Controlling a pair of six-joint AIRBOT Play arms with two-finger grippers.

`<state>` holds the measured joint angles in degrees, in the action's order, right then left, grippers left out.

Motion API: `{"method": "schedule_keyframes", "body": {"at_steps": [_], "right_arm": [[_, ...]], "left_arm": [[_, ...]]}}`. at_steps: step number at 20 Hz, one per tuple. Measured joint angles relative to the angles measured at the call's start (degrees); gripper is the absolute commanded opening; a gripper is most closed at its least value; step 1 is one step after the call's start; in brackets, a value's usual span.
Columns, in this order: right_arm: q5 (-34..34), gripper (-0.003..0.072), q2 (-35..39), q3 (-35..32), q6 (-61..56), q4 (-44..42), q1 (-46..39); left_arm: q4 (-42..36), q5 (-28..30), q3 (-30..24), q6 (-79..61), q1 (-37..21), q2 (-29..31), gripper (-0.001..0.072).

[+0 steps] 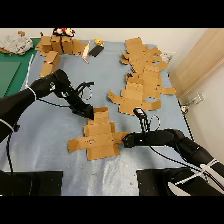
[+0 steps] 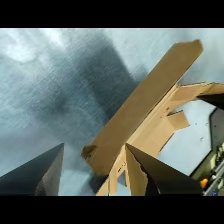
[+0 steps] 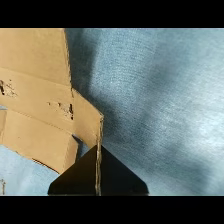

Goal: Fold the box.

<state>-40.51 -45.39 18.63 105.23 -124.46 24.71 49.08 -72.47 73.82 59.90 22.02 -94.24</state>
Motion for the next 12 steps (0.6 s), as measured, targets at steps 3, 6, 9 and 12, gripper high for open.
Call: {"method": "schedule_keyframes", "body": {"at_steps": [3, 6, 9, 12], "right_arm": [[0.0, 0.0003, 0.0, 0.0, 0.04, 0.44, 0.02], [0.0, 0.0003, -0.02, 0.0, 0.04, 0.66, 0.02], [0.0, 0.0003, 0.0, 0.0, 0.04, 0.83, 0.02], [0.0, 0.0003, 0.0, 0.0, 0.04, 0.87, 0.0]], "left_arm": [[-4.2, -0.63, 0.0, -3.04, -0.48, -1.95, 0.0567], [-7.3, -2.51, 0.0, -5.38, -0.7, -2.89, 0.0348], [-9.05, -4.33, 0.0, -7.04, -0.83, -3.26, 0.0352], [-9.97, -5.97, 0.0, -7.87, -0.94, -3.41, 0.0352]]}}
